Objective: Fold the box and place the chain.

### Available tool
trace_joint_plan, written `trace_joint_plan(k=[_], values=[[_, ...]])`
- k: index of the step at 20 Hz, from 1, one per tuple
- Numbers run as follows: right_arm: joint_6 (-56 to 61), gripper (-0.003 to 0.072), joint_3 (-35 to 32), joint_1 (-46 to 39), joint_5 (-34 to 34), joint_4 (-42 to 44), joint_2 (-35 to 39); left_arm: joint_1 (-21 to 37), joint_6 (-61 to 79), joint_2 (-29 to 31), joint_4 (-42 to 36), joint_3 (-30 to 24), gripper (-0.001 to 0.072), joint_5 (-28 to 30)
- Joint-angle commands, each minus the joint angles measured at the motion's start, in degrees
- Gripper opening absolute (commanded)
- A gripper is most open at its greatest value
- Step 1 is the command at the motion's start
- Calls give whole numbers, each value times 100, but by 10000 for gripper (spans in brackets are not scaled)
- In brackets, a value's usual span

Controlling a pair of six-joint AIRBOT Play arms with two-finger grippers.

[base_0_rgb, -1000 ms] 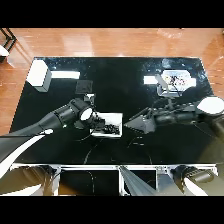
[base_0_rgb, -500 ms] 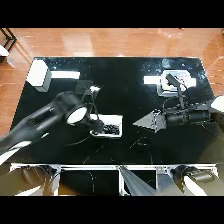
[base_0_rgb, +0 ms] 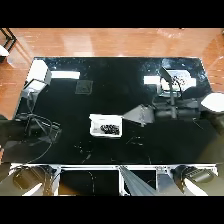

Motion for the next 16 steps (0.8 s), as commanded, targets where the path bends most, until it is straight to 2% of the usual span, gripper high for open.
trace_joint_plan(k=[1, 3, 5, 6, 11, 16], values=[[420, 711, 1266, 621, -511, -1447, -820, 1744, 1882, -20, -2170, -597, 636, 717], [420, 710, 1853, 898, -258, -2516, -1399, 2594, 2494, -472, -2894, -811, 636, 1049], [391, 710, 1941, 1152, -166, -3180, -1764, 3187, 3104, -944, -3574, -850, 636, 966], [275, 710, 1941, 1276, -140, -3379, -1891, 3324, 3119, -1145, -3585, -850, 636, 868], [-356, 710, 1941, 1709, -549, -3429, -2096, 3303, 3198, -1633, -3270, -852, 636, 887], [-846, 702, 1941, 1961, -310, -3449, -2374, 3309, 3204, -1722, -3316, -852, 635, 1003]])
